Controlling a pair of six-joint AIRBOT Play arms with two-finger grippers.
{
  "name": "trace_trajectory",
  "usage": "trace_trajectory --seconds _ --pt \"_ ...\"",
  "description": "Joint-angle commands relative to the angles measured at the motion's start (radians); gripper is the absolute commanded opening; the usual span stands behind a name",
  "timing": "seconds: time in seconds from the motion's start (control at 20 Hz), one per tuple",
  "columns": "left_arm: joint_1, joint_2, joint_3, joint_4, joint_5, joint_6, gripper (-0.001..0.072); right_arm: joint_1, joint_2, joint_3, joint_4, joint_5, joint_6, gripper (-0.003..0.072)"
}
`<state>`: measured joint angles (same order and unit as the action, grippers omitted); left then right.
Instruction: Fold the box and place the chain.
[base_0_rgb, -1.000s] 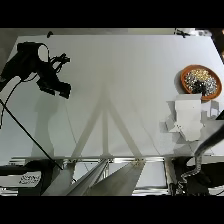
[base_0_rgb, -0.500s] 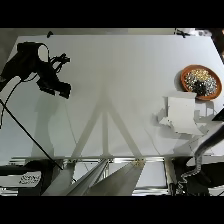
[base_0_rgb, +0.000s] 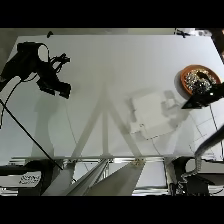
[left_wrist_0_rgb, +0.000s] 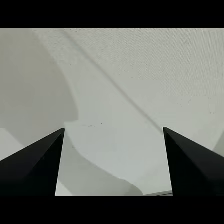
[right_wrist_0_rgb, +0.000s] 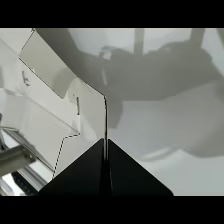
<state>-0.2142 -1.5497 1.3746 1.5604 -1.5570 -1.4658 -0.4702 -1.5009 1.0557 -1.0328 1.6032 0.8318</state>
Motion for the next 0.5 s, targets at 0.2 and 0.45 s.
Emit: trace_trajectory --seconds 0.2,0.45 --pt "0.001 0.001 0.000 0.000 0.000 0.003 0.0692 0.287 0.380 -0.373 0.289 -0.378 -0.056 0.0007" --pt "0.001 0.001 0.000 0.000 0.000 0.003 0.0692 0.369 0.549 -0.568 0.410 -0.587 -0.005 0.0007"
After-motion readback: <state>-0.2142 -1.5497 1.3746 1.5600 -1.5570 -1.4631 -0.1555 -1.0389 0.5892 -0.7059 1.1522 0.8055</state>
